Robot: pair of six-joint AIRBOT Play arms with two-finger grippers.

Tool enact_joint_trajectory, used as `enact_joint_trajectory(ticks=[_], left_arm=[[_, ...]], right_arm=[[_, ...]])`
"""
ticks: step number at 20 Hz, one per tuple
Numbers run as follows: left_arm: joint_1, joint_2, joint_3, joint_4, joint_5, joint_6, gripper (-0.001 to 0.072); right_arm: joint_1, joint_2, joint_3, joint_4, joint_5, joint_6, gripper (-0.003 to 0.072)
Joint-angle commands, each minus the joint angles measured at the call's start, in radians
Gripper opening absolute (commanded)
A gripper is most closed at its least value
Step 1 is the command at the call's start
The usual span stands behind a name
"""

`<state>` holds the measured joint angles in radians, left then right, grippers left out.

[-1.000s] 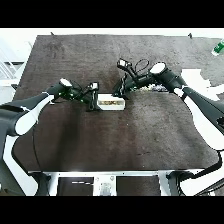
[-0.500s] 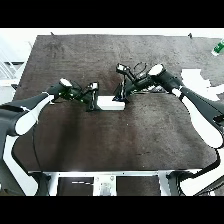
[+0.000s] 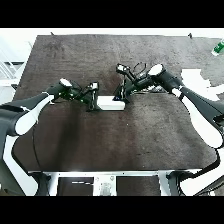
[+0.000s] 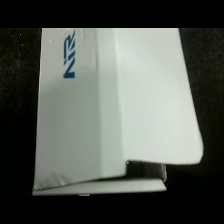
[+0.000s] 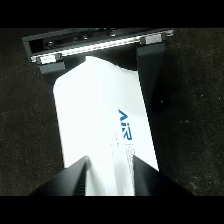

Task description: Fold the box and place the chain.

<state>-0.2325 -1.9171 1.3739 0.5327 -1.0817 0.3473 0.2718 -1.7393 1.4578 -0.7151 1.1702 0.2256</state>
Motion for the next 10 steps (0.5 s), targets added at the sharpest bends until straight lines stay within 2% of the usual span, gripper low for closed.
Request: enact_joint_trajectory(ticks=[1,2,10], left_arm=[[0.0,0.0,0.0,0.0,0.0,0.0,0.0617],[0.001,0.0,0.0,0.0,0.0,0.0,0.0617],[0.001,0.0,0.0,0.0,0.0,0.0,0.0616]], right_arm=[[0.001,0.0,0.001,0.0,-0.017,-0.002,0.029],[0.001,0.0,0.001,0.0,-0.017,-0.002,0.0261],[0.032,0.0,0.001,-0.06,-0.022,-0.002,0.0252]])
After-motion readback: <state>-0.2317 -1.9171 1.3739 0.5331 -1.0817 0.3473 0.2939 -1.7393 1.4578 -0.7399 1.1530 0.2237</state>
